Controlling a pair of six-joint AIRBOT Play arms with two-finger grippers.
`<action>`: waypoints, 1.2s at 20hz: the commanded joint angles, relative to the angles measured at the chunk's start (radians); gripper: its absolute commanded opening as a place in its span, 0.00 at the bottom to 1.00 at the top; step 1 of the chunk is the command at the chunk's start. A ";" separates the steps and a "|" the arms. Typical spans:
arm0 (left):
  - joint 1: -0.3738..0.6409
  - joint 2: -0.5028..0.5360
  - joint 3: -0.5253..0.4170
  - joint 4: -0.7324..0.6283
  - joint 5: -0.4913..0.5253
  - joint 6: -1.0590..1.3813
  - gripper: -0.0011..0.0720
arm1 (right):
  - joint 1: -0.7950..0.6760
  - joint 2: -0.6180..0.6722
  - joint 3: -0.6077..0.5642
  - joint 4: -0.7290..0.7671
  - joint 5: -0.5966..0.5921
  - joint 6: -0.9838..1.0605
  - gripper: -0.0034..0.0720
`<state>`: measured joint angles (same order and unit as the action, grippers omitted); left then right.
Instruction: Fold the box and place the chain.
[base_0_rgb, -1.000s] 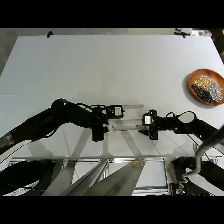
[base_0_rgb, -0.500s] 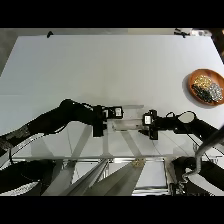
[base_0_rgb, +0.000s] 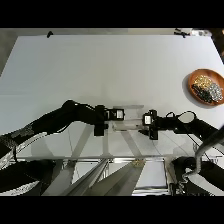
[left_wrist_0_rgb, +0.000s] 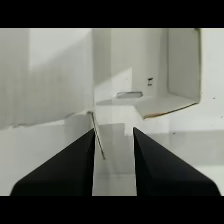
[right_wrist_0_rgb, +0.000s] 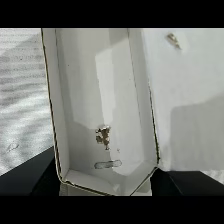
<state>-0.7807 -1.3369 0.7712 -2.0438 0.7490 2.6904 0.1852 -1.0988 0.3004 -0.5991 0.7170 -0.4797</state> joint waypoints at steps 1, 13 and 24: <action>-0.028 -0.001 -0.001 -0.044 0.014 0.010 0.35 | 0.000 0.000 0.000 0.000 0.000 0.000 0.60; -0.044 -0.001 -0.001 -0.066 -0.089 0.010 0.28 | 0.000 0.000 0.000 0.000 0.000 0.000 0.60; -0.113 -0.044 -0.001 -0.072 -0.175 0.010 0.23 | 0.000 0.000 0.000 0.000 0.000 0.000 0.60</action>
<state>-0.8753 -1.3632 0.7708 -2.1159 0.5995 2.7007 0.1848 -1.0988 0.3004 -0.5991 0.7166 -0.4789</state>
